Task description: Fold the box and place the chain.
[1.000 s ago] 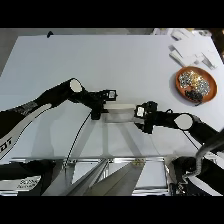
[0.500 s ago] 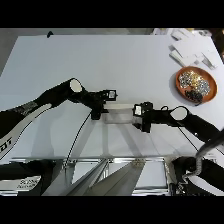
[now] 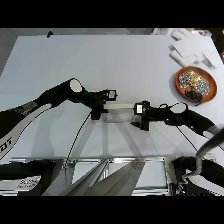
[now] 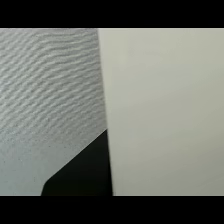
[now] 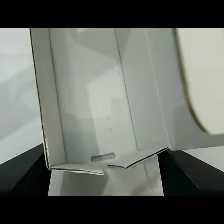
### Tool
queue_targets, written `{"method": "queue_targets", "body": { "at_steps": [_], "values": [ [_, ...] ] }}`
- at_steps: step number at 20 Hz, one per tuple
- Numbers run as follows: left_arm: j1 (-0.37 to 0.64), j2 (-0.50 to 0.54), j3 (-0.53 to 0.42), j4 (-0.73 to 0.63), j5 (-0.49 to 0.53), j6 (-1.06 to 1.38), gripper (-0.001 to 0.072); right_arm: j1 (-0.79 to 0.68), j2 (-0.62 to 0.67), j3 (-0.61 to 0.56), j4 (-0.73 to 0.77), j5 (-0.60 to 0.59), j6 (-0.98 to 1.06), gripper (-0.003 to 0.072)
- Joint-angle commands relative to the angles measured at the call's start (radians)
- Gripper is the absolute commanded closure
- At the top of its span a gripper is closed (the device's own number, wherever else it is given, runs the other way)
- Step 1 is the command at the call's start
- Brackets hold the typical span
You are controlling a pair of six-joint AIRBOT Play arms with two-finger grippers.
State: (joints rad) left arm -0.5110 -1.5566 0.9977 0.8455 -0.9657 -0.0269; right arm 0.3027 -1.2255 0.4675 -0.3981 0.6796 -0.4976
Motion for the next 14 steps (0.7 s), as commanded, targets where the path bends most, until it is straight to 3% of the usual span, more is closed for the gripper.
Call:
{"method": "queue_targets", "body": {
  "at_steps": [1,8,10,14],
  "values": [
    [-0.001,0.0,0.0,0.0,0.0,0.0,0.0697,-0.023,-0.045,0.02,0.034,0.067,-0.035,0.0046],
    [-0.001,0.0,0.0,0.0,0.0,0.0,0.0697,-0.022,-0.084,0.021,0.041,0.064,-0.094,0.0049],
    [-0.001,0.0,0.0,0.0,0.0,0.0,0.0697,-0.022,-0.105,0.026,0.041,0.065,-0.122,0.0117],
    [-0.001,0.0,0.0,0.0,0.0,0.0,0.0697,-0.022,-0.111,0.027,0.074,0.064,-0.134,0.012]
  ]
}}
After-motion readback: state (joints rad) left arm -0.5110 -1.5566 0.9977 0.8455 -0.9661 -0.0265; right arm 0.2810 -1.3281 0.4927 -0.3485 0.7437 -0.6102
